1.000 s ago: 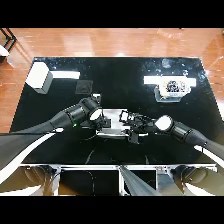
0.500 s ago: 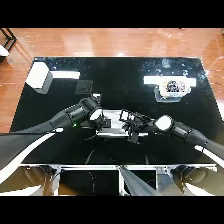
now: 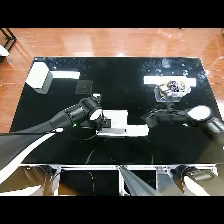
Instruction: Fold the box and place the chain.
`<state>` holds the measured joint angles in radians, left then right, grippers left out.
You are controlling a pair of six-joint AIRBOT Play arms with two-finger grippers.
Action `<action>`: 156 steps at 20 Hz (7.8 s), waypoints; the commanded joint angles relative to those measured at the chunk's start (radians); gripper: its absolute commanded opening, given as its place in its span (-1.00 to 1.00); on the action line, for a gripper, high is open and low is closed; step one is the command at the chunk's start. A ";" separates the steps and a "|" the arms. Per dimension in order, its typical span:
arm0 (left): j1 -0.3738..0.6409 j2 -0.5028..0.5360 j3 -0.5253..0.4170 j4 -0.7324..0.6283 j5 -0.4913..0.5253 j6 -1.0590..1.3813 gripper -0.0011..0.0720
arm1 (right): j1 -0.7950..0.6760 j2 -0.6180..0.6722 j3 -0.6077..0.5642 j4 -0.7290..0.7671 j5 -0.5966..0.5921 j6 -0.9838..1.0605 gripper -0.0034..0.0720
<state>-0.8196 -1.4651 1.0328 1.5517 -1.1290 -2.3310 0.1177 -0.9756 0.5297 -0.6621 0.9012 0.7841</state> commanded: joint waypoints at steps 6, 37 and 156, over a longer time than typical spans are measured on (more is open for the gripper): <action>0.000 -0.001 0.000 0.000 0.002 0.000 -0.93 | -0.258 -0.013 -0.092 -0.241 0.146 0.544 -0.86; 0.000 -0.001 0.000 -0.008 -0.002 0.000 -0.93 | 0.237 -0.227 0.073 0.103 0.094 0.440 0.93; 0.000 -0.001 0.000 -0.015 -0.006 0.002 -0.93 | 0.673 -0.475 0.562 -0.860 0.312 1.361 0.10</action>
<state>-0.8196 -1.4658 1.0328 1.5364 -1.1358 -2.3276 0.7959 -1.4845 1.0904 -1.5101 1.1950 2.1963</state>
